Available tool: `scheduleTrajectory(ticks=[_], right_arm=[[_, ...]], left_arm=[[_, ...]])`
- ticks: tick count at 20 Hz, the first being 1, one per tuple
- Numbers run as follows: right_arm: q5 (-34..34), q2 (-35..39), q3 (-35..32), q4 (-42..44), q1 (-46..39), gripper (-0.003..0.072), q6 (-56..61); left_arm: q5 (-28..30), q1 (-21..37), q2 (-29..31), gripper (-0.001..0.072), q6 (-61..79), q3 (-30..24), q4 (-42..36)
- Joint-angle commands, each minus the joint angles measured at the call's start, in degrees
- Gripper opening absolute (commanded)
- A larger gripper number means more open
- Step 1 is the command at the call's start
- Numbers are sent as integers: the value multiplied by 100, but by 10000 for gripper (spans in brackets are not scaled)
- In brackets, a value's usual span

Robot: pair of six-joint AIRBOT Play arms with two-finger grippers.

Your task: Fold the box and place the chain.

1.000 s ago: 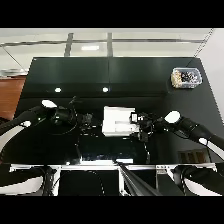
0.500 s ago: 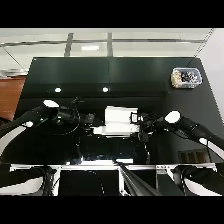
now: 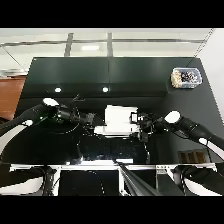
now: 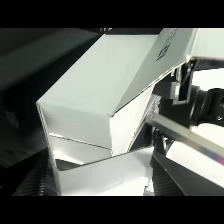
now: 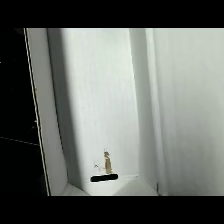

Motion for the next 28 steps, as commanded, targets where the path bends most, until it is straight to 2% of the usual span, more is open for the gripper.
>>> scheduleTrajectory(ticks=[1, 5, 9, 10, 11, 12, 13, 16, 20, 23, 26, 28], right_arm=[[7, 0, -2, -17, 0, 305, -7], [7, 0, -2, -17, 0, 305, -7], [7, 0, -2, -17, 0, 305, -7], [4, 0, -2, -17, 0, 305, -7], [7, 0, -2, -17, 0, 305, -7], [7, 0, -2, -17, 0, 305, -7], [7, 0, -2, -17, 0, 305, -7], [7, 0, -2, -15, 0, 305, 26], [4, 0, -2, -17, 0, 305, 37], [4, 0, -2, -15, 0, 305, 37], [4, 0, -2, -15, 0, 305, 37], [7, 0, -2, -15, 0, 305, 37]], left_arm=[[-232, 195, 4, 720, -48, 118, 520], [-911, 785, 111, 720, -385, 192, 975], [-1113, 1589, 516, 715, -1080, 190, 2120], [-1078, 1777, 623, 639, -1261, 186, 2358], [-1043, 1952, 704, 379, -1373, 179, 2531], [-1043, 2079, 726, 67, -1377, 162, 2573], [-1003, 2153, 723, 23, -1360, 105, 2570], [-479, 2011, 723, 22, -1451, -291, 2505], [546, 1231, 671, 22, -1447, -979, 1915], [901, 651, 544, 22, -1440, -997, 1543], [1419, 299, 527, 23, -1246, -988, 713], [1237, 278, 527, 23, -428, -935, 103]])
